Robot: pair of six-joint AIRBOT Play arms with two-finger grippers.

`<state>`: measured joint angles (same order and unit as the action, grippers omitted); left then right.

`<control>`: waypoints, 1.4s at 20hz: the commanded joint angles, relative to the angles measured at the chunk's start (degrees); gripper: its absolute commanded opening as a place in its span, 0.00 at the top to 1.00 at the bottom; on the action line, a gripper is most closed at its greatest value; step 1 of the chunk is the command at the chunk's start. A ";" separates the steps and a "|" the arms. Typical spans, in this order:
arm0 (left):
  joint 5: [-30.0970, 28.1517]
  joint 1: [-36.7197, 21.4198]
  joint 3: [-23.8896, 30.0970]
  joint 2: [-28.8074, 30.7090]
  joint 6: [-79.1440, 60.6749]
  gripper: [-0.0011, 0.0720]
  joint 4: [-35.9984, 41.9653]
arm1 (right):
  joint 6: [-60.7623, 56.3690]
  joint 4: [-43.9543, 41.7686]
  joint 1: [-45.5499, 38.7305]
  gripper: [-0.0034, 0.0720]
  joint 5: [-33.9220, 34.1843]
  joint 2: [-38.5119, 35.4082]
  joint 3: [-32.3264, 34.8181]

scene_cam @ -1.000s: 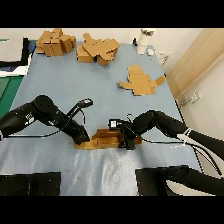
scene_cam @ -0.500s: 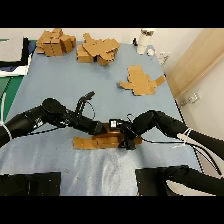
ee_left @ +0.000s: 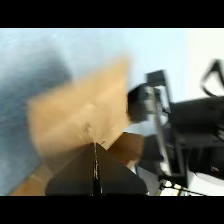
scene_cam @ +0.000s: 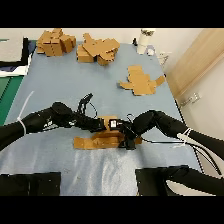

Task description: Fold the box.

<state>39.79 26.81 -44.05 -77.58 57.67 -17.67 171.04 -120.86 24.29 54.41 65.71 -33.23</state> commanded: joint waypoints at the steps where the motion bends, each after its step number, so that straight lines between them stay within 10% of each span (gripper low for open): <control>1: -0.90 -0.07 -0.07 -2.82 0.52 0.97 -1.22 | 0.00 0.02 -0.02 0.25 0.11 0.04 0.00; 12: 0.55 -0.55 -3.91 -3.04 -1.99 0.97 -1.25 | 0.00 0.02 -0.02 0.25 0.11 0.04 0.00; 23: 30.36 -24.37 -5.01 7.17 -34.42 0.97 -2.25 | 0.00 0.04 -0.02 0.24 0.09 0.04 -0.02; 28: 27.32 -20.41 -4.87 10.71 -43.74 0.98 -4.61 | 0.00 0.04 -0.02 0.25 0.11 0.04 -0.02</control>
